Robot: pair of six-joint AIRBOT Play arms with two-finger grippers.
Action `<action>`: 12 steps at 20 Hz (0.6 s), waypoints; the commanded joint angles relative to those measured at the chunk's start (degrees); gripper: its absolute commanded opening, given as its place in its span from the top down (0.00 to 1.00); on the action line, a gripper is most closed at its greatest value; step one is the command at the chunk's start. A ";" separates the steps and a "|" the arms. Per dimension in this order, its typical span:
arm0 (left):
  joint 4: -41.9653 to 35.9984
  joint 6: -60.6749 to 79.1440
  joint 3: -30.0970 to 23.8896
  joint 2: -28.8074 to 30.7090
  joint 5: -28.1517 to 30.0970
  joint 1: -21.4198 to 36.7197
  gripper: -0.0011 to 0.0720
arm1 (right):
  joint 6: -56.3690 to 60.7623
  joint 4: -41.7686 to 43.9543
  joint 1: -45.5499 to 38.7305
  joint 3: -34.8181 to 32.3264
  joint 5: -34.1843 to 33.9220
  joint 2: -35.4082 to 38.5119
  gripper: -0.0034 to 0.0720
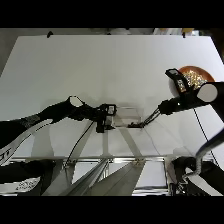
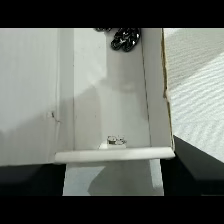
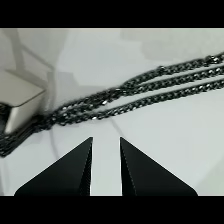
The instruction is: Fold the box and place the chain.
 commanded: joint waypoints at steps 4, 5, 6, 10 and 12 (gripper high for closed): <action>0.02 0.00 -0.02 0.02 0.00 0.04 0.61 | -1.25 -0.96 -0.61 -0.48 -4.04 -9.07 0.69; 0.02 0.00 -0.02 0.02 0.00 0.04 0.61 | -1.25 -1.01 -0.39 -0.48 -4.02 -10.12 0.69; 0.02 0.00 -0.02 0.02 0.02 0.04 0.61 | -1.22 -1.14 0.17 -0.52 -4.02 -11.10 0.69; 0.02 0.00 -0.02 0.02 0.02 0.04 0.61 | -0.79 -1.14 3.82 -0.59 -3.23 -13.07 0.69; 0.00 0.00 -0.02 0.02 0.02 0.04 0.61 | 0.85 -1.25 4.90 -0.83 -2.03 -13.66 0.69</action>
